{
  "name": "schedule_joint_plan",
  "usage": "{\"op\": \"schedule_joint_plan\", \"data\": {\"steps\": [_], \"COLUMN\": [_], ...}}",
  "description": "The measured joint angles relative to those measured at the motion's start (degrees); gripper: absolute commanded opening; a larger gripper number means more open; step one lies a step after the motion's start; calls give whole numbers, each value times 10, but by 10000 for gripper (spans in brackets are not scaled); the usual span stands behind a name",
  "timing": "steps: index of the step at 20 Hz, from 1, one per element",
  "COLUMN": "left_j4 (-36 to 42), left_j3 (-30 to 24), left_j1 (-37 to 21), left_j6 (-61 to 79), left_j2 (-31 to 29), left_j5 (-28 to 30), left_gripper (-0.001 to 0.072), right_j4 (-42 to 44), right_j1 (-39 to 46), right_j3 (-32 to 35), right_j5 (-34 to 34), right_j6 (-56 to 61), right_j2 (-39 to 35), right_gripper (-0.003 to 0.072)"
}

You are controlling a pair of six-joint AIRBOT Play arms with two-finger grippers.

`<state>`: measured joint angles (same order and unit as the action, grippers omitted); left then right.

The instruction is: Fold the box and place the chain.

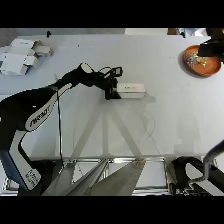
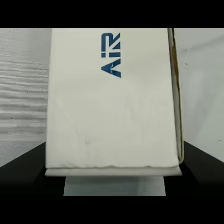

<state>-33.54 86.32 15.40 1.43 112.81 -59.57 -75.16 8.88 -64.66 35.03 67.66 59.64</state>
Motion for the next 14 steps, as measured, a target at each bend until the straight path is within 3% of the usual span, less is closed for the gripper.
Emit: {"op": "schedule_joint_plan", "data": {"steps": [9, 14], "left_j4": [-116, -169], "left_j3": [0, 0], "left_j1": [-2, -30], "left_j6": [-140, -222], "left_j2": [-147, -207], "left_j5": [-9, 23], "left_gripper": [421, 421], "right_j4": [0, 0], "right_j1": [0, 0], "right_j3": [0, 0], "right_j5": [0, 0], "right_j6": [0, 0], "right_j2": [0, 0], "right_gripper": [17, 17]}}
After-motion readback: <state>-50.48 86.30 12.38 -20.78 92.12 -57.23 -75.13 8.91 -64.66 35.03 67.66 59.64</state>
